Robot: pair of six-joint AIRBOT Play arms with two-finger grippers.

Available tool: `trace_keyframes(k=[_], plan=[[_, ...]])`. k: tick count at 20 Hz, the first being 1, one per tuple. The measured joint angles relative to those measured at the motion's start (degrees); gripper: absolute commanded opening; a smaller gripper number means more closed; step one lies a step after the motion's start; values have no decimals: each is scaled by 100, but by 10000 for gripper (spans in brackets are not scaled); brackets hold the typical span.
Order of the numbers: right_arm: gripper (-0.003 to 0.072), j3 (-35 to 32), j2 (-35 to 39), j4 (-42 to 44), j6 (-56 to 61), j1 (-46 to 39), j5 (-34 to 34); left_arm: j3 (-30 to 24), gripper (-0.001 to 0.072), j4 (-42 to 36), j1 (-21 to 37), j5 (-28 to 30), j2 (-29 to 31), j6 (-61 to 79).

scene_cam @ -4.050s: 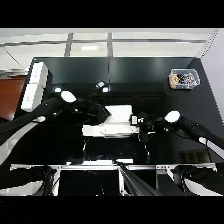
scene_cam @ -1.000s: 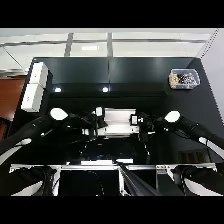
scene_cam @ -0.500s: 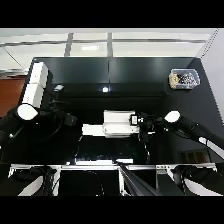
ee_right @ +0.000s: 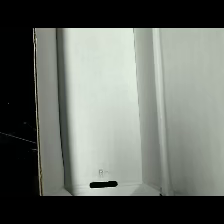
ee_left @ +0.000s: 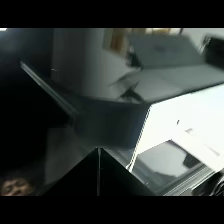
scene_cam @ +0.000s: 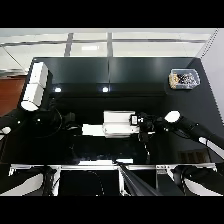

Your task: Fold the box and place the chain.

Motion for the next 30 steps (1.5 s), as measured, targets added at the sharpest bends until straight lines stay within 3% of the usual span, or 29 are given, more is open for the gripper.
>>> trace_keyframes(k=[9, 10, 12, 13, 18, 26, 28, 30], plan=[[68, 0, 0, 0, 0, 0, 0, 0, 32, -859, -837, 175, -393, 1287], [68, 0, 0, 0, 0, 0, 0, 0, 128, -1008, -866, 151, -404, 1499], [69, 0, 0, 2, 2, 0, 0, 9, 637, -1209, -896, 103, -417, 1775], [68, 0, 0, 0, 2, 0, 0, 28, 658, -1309, -907, 83, -420, 1860], [68, 0, 0, 2, 2, 0, 0, 271, 651, -1331, -1097, -96, -428, 1731], [69, 0, 0, 2, 0, 0, 0, 931, 609, -1051, -2120, 216, -428, 654], [68, 0, 0, 0, 0, 0, 0, 1012, 405, -872, -2299, 354, -428, 291], [68, 0, 0, 0, 0, 0, 0, 1067, 401, -743, -2470, 409, -431, 61]])
